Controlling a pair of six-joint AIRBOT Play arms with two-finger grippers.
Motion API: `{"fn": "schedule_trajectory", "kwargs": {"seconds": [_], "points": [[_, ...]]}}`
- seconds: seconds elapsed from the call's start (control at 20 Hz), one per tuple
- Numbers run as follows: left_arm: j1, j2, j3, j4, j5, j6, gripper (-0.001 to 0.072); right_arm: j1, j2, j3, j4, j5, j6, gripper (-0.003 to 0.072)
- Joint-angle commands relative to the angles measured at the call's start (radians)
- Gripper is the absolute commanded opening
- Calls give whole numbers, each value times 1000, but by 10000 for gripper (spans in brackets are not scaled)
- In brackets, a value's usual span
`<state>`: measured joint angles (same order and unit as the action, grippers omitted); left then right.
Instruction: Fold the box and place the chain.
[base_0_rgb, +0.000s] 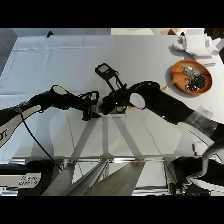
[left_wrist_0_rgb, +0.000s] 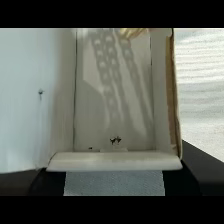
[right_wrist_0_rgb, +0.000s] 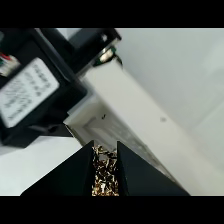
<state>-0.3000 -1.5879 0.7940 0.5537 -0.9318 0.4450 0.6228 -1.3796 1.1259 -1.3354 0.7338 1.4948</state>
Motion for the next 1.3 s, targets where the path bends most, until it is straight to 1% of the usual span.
{"fn": "schedule_trajectory", "kwargs": {"seconds": [0.0, 0.3, 0.35, 0.4, 0.45, 0.5, 0.65, 0.75, 0.9, 1.05, 1.15, 1.25], "points": [[-1, 0, 0, 0, 0, 0, 275, 3, -60, 4, 5, 13, 0, 7], [-1, 0, 0, 0, 0, 0, 275, 3, -117, 4, 3, 23, 0, 12], [-1, 0, 0, 0, 0, 0, 275, 2, -114, 5, 4, 25, 0, 60], [-1, 0, 0, 0, 0, 0, 275, 2, -111, 5, 4, 29, 0, 164], [-1, 0, 0, 0, 0, 0, 275, 2, -107, 5, 4, 38, -2, 247], [-1, 0, 0, 0, 0, 0, 275, 2, -98, 5, 4, 49, -5, 257], [-1, 0, 0, 0, 0, 0, 275, 2, -51, 5, -7, 76, -27, 257], [-1, 0, 0, 0, 1, 0, 275, -14, 2, 5, -23, 110, -64, 257], [-1, 0, 0, 0, 0, 0, 275, -70, 93, 5, -30, 224, -177, 257], [-1, 0, 0, 0, 0, 0, 275, -179, 183, 5, -29, 321, -301, 258], [-1, 0, 0, 0, 0, 0, 275, -276, 225, 4, -29, 359, -320, 259], [-1, 0, 0, 0, 0, 0, 275, -381, 234, 4, -29, 387, -319, 259]]}}
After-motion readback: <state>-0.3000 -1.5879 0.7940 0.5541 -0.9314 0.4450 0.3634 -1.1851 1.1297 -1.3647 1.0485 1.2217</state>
